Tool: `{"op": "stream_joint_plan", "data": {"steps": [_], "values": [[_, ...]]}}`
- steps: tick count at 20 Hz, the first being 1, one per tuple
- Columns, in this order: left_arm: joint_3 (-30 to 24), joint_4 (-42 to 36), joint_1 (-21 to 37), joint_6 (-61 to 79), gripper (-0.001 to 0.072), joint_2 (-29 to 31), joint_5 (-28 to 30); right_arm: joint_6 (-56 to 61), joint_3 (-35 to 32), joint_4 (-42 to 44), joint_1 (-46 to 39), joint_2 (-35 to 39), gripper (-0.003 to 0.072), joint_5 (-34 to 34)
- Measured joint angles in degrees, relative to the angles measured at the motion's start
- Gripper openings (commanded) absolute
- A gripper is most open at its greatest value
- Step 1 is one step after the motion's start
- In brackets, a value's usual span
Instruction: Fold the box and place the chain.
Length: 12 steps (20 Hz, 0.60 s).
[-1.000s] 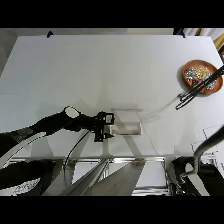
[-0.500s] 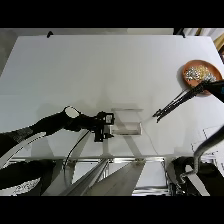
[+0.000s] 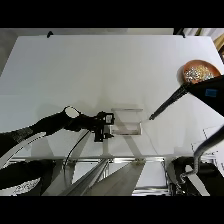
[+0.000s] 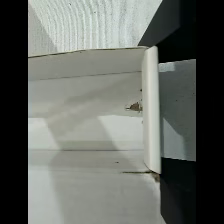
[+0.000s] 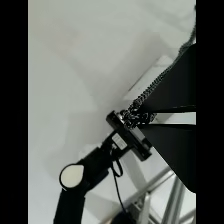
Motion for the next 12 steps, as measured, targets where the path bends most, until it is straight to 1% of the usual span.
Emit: {"op": "stream_joint_plan", "data": {"steps": [4,7,9,12], "values": [[0.0,0.0,0.0,0.0,0.0031,0.0,0.0,-2.8,-7.2,3.4,0.5,0.0,0.0015,-2.7],[0.0,0.0,0.0,0.0,0.0031,0.0,0.0,-4.6,-11.8,4.8,4.0,0.0,0.0015,-6.1],[0.0,0.0,0.0,0.0,0.0031,0.0,0.0,-5.1,-13.6,4.3,7.5,-0.1,0.0015,-8.4],[0.0,0.0,0.0,0.0,0.0031,0.0,0.0,-4.3,-14.8,1.0,12.7,-0.2,0.0015,-11.3]]}}
